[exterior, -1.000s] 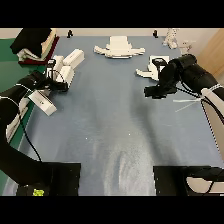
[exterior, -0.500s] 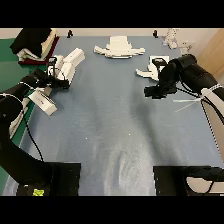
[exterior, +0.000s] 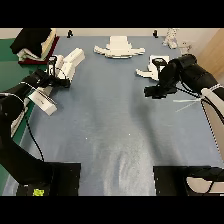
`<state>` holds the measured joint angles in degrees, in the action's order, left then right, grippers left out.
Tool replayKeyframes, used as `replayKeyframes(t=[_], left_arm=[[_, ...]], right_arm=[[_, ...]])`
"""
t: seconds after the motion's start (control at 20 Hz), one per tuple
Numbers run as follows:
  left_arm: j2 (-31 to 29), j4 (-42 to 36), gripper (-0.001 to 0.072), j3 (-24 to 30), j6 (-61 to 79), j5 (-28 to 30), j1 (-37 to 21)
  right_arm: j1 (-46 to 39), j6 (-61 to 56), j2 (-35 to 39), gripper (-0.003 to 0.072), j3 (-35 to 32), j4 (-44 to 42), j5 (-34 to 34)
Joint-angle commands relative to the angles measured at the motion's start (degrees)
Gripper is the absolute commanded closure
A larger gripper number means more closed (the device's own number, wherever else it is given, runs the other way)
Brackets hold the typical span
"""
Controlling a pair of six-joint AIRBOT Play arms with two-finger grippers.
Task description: Fold the box.
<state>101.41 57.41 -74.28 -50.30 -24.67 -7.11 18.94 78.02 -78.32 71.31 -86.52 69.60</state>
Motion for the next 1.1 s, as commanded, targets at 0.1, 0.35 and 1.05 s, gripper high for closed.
replayKeyframes(t=[0.1,0.35,1.05], left_arm=[[-1.1,1.7,-0.0011,-0.9,-0.3,-5.5,-0.1],[-5.4,4.4,-0.0011,-3.4,-0.3,-13.3,-0.1],[-21.2,8.3,0.0696,-3.7,-4.8,-34.9,0.0]], right_arm=[[0.0,0.0,0.0,0.0678,0.0,0.0,0.0],[0.0,0.0,0.0,0.0678,0.0,0.0,0.0],[0.0,0.0,0.0,0.0678,0.0,0.0,0.0]])
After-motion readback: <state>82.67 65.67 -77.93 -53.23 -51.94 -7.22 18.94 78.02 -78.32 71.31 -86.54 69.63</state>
